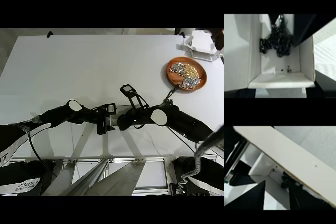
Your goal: Fold the box and place the chain.
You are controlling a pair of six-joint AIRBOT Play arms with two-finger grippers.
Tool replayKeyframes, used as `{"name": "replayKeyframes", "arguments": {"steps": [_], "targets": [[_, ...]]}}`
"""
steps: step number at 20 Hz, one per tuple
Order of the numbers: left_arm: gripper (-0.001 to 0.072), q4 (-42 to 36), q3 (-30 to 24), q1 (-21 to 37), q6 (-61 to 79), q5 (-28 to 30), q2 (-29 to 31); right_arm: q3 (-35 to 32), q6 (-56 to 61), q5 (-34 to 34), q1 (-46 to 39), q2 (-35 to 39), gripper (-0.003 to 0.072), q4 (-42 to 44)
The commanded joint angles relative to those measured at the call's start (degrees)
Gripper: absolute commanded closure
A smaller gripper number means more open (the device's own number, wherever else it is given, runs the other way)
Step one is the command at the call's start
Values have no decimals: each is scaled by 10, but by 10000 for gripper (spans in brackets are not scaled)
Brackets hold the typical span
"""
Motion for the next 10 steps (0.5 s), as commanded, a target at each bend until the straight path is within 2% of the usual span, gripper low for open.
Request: {"name": "replayKeyframes", "arguments": {"steps": [1, 3, 5, 8, 10], "targets": [[297, 0, 0, 0, 0, 0, 0, 0, 0, 26, -9, 42, 364, 0], [297, 0, 0, 0, 0, 0, 0, 0, 0, 64, -39, 87, 365, -1], [297, 0, 0, 0, 0, 0, 0, 0, 8, 130, -86, 135, 365, -13], [297, 0, 0, 0, 0, 0, 0, 0, 62, 201, -168, 199, 366, -118], [297, 0, 0, 0, 0, 0, 0, 0, 92, 226, -232, 206, 366, -193]]}}
